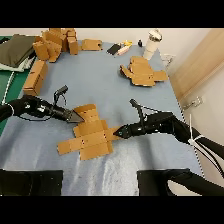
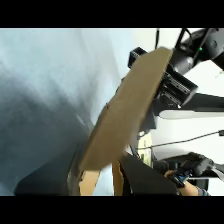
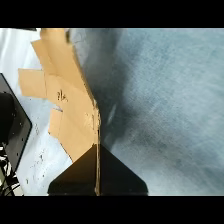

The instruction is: Fold the box.

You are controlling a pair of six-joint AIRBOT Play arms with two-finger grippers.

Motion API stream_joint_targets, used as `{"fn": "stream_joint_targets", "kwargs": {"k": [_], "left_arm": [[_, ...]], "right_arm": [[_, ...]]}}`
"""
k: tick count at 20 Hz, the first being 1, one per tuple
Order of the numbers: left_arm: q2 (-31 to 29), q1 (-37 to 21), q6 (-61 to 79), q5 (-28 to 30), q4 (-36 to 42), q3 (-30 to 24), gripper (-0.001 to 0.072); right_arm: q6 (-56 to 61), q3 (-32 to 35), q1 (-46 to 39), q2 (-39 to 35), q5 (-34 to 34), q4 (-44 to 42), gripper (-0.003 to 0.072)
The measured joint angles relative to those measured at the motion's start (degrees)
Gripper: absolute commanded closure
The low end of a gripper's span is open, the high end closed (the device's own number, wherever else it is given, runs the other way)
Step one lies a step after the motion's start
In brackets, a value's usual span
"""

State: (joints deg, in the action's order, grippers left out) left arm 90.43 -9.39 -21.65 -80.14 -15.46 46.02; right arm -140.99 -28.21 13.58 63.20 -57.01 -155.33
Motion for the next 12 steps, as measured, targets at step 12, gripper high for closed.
{"fn": "stream_joint_targets", "kwargs": {"k": [12], "left_arm": [[2.0,0.2,4.2,-1.5,2.1,0.0,0.0596]], "right_arm": [[1.0,0.0,0.0,0.0,0.6,0.0,0.0685]]}}
